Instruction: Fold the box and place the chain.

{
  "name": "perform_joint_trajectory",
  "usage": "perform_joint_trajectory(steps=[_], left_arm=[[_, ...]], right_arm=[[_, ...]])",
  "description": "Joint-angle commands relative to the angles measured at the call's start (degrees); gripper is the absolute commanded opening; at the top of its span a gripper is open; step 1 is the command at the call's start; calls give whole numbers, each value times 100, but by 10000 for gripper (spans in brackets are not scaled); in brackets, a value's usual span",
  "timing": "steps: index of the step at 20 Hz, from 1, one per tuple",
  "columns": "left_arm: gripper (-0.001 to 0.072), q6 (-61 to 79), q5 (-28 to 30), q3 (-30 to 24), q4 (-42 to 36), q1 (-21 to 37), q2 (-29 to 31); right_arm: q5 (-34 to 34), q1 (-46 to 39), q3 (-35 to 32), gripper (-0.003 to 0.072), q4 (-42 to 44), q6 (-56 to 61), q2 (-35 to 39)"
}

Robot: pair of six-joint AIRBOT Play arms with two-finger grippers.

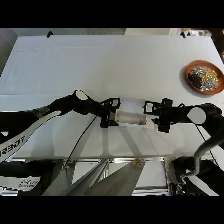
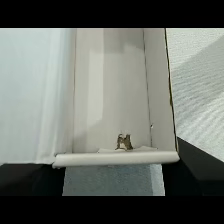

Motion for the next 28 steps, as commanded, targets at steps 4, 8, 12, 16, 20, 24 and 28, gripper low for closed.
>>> perform_joint_trajectory(steps=[4, 8, 12, 16, 20, 24, 28], left_arm=[[211, 0, 4, 2, -2, 0, 4], [211, 0, 2, 2, 0, 0, 4], [211, 0, 4, 2, -2, 0, 4], [211, 0, 2, 2, -2, 0, 4], [211, 0, 4, 2, -2, 0, 4], [211, 0, 4, 2, -2, 0, 4], [211, 0, 2, 2, -2, 0, 4]], right_arm=[[-295, 4, -387, 306, 1001, -2404, -640], [-557, 4, -389, 265, 1228, -2378, -647], [-560, 4, -389, 157, 1687, -2380, -741], [-577, 4, -389, 156, 1978, -2378, -745], [-608, 4, -391, 156, 2046, -2361, -748], [-824, 4, -538, 158, 2455, -2358, -748], [-905, 4, -612, 206, 2465, -2361, -748]])
